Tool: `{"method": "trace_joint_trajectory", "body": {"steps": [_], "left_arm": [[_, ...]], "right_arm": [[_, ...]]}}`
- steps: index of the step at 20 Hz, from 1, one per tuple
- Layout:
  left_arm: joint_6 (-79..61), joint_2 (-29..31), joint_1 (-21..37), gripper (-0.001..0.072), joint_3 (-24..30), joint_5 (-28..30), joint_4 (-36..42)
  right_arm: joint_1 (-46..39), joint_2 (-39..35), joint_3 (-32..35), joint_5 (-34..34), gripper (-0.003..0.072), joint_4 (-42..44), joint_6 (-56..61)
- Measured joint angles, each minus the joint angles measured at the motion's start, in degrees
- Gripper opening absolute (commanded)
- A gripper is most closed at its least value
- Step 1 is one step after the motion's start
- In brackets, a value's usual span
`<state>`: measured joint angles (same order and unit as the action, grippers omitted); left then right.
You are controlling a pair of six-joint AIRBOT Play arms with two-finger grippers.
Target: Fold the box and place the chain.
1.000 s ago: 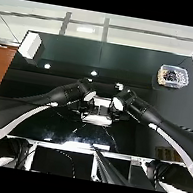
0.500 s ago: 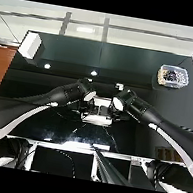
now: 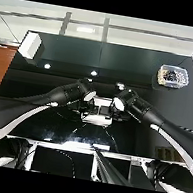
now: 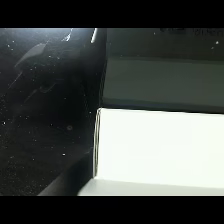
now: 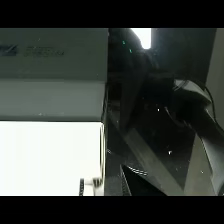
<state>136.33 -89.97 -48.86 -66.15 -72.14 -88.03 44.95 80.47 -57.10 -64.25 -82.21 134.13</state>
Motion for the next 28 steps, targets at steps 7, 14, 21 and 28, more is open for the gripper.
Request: {"method": "trace_joint_trajectory", "body": {"steps": [7,14,21,28], "left_arm": [[0.0,0.0,0.0,0.0031,0.0,0.2,-0.1],[0.0,0.0,0.0,0.0031,0.0,0.4,-0.2],[0.0,0.0,0.0,0.003,0.0,0.6,-0.2],[0.0,0.0,0.0,0.003,0.0,0.6,-0.2]], "right_arm": [[-1.5,-8.0,-0.3,-1.5,0.0279,-1.2,-3.3],[-7.7,-21.0,-3.7,-7.6,0.0278,-21.4,-13.1],[-31.6,-20.3,-4.3,4.2,0.0279,-40.0,-14.9],[-47.0,-4.1,-11.7,14.7,0.0676,-32.7,-16.9]]}}
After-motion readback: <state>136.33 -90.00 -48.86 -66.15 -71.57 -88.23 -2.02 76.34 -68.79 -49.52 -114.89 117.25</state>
